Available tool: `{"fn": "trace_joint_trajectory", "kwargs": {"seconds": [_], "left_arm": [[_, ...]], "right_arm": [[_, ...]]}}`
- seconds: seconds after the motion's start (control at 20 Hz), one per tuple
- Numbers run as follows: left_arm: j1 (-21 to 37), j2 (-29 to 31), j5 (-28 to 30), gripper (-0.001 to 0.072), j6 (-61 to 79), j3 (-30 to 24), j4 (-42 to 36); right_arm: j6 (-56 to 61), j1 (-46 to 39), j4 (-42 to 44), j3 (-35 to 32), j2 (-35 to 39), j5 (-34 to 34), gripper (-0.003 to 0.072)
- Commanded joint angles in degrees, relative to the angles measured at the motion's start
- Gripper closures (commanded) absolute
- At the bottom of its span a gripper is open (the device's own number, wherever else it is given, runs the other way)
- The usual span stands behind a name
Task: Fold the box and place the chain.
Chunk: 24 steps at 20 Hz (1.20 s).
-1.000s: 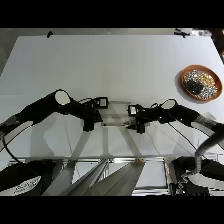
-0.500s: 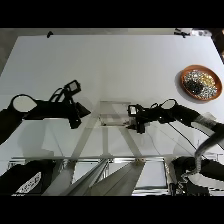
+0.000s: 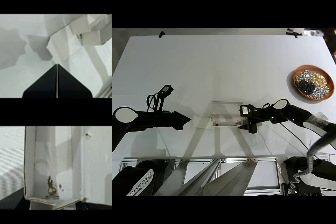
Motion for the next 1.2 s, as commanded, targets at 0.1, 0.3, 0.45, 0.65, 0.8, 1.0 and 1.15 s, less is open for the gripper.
{"fn": "trace_joint_trajectory", "kwargs": {"seconds": [0.1,0.3,0.45,0.65,0.8,1.0,1.15], "left_arm": [[2.6,-1.6,2.1,0.0709,-7.2,-2.8,0.6],[2.4,-8.2,2.2,0.0709,-9.4,-2.8,0.8],[0.0,-12.2,4.1,0.0709,-7.6,-2.8,0.2],[-6.1,-15.3,8.8,0.0709,-6.1,-2.7,-4.6],[-9.2,-16.8,11.0,0.0708,-2.5,-2.7,-9.0],[-10.1,-16.8,11.9,0.0708,1.1,-2.7,-14.4],[-10.1,-16.8,12.2,0.0707,2.3,-2.7,-16.4]], "right_arm": [[0.0,0.0,0.0,0.0,0.0,0.0,0.0304],[0.0,0.0,0.0,0.0,0.0,0.0,0.0304],[0.0,0.0,0.0,0.0,0.0,0.0,0.0304],[0.0,0.0,0.0,0.0,0.0,0.0,0.0304],[0.0,0.0,0.0,0.0,0.0,0.0,0.0304],[0.0,0.0,0.0,0.0,0.0,0.0,0.0304],[0.0,0.0,0.0,0.0,0.0,0.0,0.0304]]}}
